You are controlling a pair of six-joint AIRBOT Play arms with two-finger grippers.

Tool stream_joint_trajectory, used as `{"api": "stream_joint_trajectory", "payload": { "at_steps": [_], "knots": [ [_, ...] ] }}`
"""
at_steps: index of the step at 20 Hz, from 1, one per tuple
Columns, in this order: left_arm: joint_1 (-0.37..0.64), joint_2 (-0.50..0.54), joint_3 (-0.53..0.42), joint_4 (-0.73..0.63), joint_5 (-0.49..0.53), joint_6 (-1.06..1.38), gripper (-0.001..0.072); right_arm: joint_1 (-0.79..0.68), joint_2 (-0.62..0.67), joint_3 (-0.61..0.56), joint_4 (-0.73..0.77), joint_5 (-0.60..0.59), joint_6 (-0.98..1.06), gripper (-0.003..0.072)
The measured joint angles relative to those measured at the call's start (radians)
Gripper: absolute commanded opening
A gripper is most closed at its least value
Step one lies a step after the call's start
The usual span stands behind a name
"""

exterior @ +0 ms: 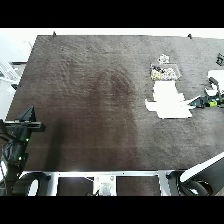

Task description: Fold the box and place the chain.

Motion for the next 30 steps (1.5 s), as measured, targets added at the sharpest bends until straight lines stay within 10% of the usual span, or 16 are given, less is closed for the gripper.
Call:
{"api": "stream_joint_trajectory", "payload": {
  "at_steps": [1, 12, 21, 30],
  "knots": [
    [0.0, 0.0, 0.0, 0.0, 0.0, 0.0, 0.002, 0.002, -0.002, 0.0, 0.019, 0.008, -0.007, 0.0018],
    [0.0, 0.0, 0.0, 0.0, 0.0, 0.0, 0.002, 0.029, 0.113, -0.224, 0.234, 0.058, -0.032, 0.0006],
    [0.0, 0.0, 0.0, 0.0, 0.0, 0.0, 0.002, 0.249, 0.478, -0.846, 0.492, -0.271, -0.1, 0.0005],
    [0.0, 0.0, 0.0, 0.0, 0.002, 0.0, 0.002, 0.653, 0.548, -0.96, 0.623, -0.696, -0.052, 0.0005]
  ]
}}
